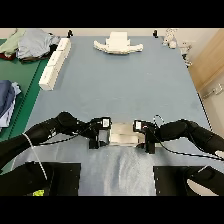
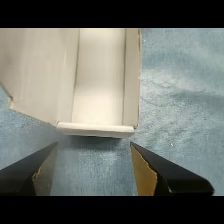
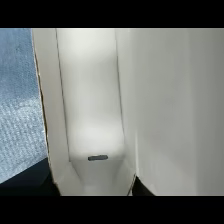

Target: Fold the box.

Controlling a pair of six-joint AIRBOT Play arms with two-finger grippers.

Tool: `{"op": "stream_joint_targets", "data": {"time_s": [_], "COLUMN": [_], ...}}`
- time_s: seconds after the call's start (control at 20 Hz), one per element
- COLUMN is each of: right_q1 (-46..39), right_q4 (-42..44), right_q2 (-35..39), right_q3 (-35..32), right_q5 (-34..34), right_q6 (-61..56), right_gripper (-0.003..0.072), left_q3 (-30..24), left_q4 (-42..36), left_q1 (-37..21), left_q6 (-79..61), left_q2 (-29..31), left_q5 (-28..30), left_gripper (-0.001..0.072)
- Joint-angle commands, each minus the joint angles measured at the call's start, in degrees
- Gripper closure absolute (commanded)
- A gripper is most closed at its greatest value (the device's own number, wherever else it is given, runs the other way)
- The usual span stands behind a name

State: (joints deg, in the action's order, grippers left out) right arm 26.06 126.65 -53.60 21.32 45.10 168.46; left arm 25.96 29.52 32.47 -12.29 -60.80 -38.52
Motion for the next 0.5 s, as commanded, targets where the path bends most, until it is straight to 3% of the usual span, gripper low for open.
{"op": "stream_joint_targets", "data": {"time_s": [0.0,0.45], "right_q1": [0.0,0.0], "right_q4": [0.0,0.0], "right_q2": [0.0,0.0], "right_q3": [0.02,0.04], "right_q5": [-0.02,-0.04], "right_q6": [0.0,0.0], "right_gripper": [0.0224,0.0224], "left_q3": [0.83,0.81], "left_q4": [-2.69,-4.31], "left_q1": [0.17,2.71], "left_q6": [-3.63,-6.6], "left_q2": [-1.46,-4.85], "left_q5": [0.46,-0.94], "left_gripper": [0.0011,0.0011]}}
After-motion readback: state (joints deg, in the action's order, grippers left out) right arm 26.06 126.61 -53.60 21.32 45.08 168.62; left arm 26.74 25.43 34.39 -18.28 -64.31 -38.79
